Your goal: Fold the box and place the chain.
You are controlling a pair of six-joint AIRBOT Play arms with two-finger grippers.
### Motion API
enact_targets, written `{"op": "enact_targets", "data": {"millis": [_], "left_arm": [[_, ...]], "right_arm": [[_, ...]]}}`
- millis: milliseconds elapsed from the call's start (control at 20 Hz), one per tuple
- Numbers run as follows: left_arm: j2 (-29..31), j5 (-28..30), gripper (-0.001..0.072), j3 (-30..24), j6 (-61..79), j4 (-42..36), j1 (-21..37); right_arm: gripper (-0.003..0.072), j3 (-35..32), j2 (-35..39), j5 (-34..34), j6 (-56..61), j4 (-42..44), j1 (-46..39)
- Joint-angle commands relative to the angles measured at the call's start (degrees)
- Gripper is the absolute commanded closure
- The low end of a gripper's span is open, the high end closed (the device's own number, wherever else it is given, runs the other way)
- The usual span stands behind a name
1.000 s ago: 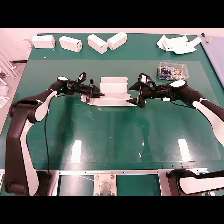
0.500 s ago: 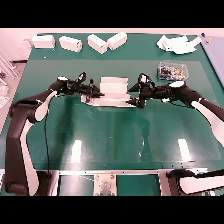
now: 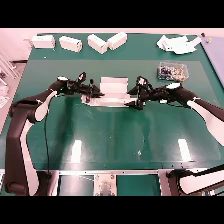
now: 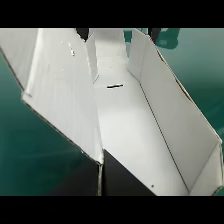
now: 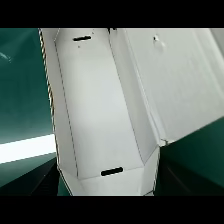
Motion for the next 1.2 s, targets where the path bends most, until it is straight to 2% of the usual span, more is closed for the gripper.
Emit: {"op": "enact_targets", "data": {"millis": [0, 200, 400, 750, 900, 1150], "left_arm": [[0.0, 0.0, 0.0687, 0.0, 0.0, 0.0, 0.0], [0.0, 0.0, 0.0687, 0.0, 0.0, 0.0, 0.0], [0.0, 0.0, 0.0687, 0.0, 0.0, 0.0, 0.0], [0.0, 0.0, 0.0687, 0.0, 0.0, 0.0, 0.0], [0.0, 0.0, 0.0687, 0.0, 0.0, 0.0, 0.0], [0.0, 0.0, 0.0687, 0.0, 0.0, 0.0, 0.0]], "right_arm": [[0.0016, 2.5, -2.1, 2.0, -1.5, 0.0, 0.0], [0.0016, 7.5, -5.7, 7.7, -2.0, -0.4, -0.5], [0.0016, 10.8, -8.3, 11.1, -1.6, -5.5, -0.7], [0.0016, 11.2, -10.2, 12.4, -4.7, -7.3, -0.6], [0.0017, 11.3, -10.6, 12.4, -6.0, -4.3, -0.6], [0.0017, 11.6, -10.7, 12.3, -6.0, -4.3, 0.1]]}}
